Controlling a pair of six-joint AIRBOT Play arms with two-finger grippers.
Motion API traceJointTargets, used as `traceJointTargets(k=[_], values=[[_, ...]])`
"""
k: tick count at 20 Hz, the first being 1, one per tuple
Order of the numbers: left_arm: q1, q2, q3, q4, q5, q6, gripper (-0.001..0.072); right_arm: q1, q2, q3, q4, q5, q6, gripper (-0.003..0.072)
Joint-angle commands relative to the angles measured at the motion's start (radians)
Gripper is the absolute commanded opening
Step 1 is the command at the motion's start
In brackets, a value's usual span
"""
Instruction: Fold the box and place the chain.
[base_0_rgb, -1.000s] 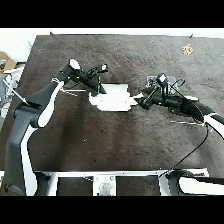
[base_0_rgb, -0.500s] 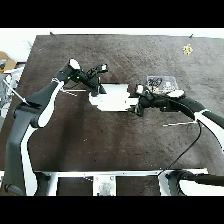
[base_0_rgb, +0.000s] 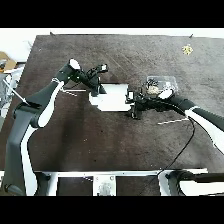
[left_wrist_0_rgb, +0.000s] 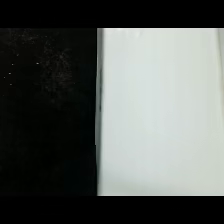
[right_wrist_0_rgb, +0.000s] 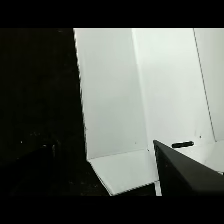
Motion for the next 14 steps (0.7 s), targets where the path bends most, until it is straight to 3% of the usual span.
traceJointTargets(k=[1,2,3,6,14], values=[[-0.001,0.000,0.000,-0.001,0.000,0.000,0.0010,0.006,-0.016,0.009,-0.031,-0.024,0.024,0.0680],[-0.001,0.000,0.000,-0.001,0.000,0.000,0.0011,0.011,-0.019,0.009,-0.032,-0.044,0.024,0.0679],[-0.001,0.000,0.000,-0.001,0.000,0.000,0.0011,0.016,-0.022,0.010,-0.030,-0.068,0.024,0.0632],[-0.001,0.000,0.000,-0.001,0.001,0.000,0.0011,0.011,-0.022,0.022,-0.015,-0.104,0.025,0.0633],[-0.001,0.000,0.000,-0.001,0.000,0.000,0.0010,-0.062,-0.059,0.151,0.010,-0.001,0.077,0.0633]])
